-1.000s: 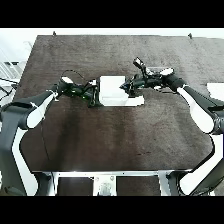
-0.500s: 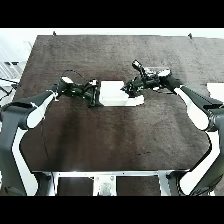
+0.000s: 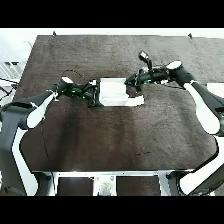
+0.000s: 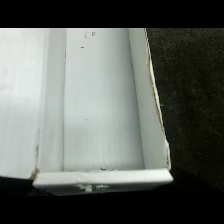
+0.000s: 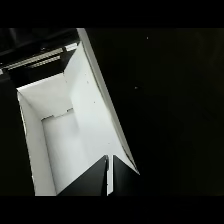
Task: Fold the box and place the chain.
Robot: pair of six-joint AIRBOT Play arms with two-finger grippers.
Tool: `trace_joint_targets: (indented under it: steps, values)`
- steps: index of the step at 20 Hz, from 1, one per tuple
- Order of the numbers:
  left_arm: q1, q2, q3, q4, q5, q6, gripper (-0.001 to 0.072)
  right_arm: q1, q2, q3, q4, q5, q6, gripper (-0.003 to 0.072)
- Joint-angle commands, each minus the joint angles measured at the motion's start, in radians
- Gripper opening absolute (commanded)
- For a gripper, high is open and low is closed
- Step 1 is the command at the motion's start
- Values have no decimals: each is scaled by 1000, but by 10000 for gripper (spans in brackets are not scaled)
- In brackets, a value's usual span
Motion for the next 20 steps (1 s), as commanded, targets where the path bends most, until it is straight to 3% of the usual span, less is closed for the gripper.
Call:
trace_joint_targets:
  steps: [1,2,7,10,20]
  values:
    - [0,0,0,0,1,0,277,-28,100,-17,-124,47,-1,312]
    - [0,0,0,0,1,0,277,-34,118,-25,-179,48,3,567]
    - [0,0,0,0,1,0,277,-33,117,-104,-350,18,-43,579]
    - [0,0,0,0,1,0,277,-18,98,-158,-347,-70,-97,578]
    - [0,0,0,0,1,0,277,92,39,-162,-354,-128,-130,561]
